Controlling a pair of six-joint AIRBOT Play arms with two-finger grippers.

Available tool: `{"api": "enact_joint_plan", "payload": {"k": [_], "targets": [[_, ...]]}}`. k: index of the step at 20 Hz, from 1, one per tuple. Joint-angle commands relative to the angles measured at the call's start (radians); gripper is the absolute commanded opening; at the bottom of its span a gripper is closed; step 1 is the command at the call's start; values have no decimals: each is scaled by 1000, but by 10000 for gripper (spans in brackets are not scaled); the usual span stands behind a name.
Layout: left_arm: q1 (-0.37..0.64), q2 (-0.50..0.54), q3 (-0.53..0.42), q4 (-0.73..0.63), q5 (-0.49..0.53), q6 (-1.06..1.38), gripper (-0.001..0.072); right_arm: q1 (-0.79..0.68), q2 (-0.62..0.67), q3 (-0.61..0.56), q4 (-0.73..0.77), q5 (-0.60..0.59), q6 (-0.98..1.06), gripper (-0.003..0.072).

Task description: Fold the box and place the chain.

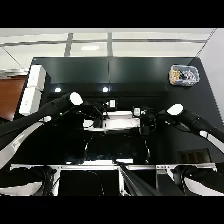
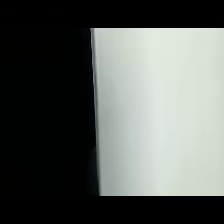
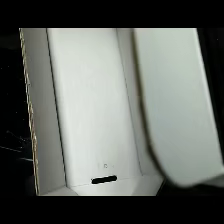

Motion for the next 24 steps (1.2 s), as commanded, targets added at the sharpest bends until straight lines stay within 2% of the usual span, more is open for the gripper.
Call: {"api": "enact_joint_plan", "payload": {"k": [1,24], "targets": [[0,0,0,0,0,0,24,-2,-22,0,-11,19,-8,660],[0,0,0,-1,4,0,24,24,-37,8,-62,-17,42,659]]}}
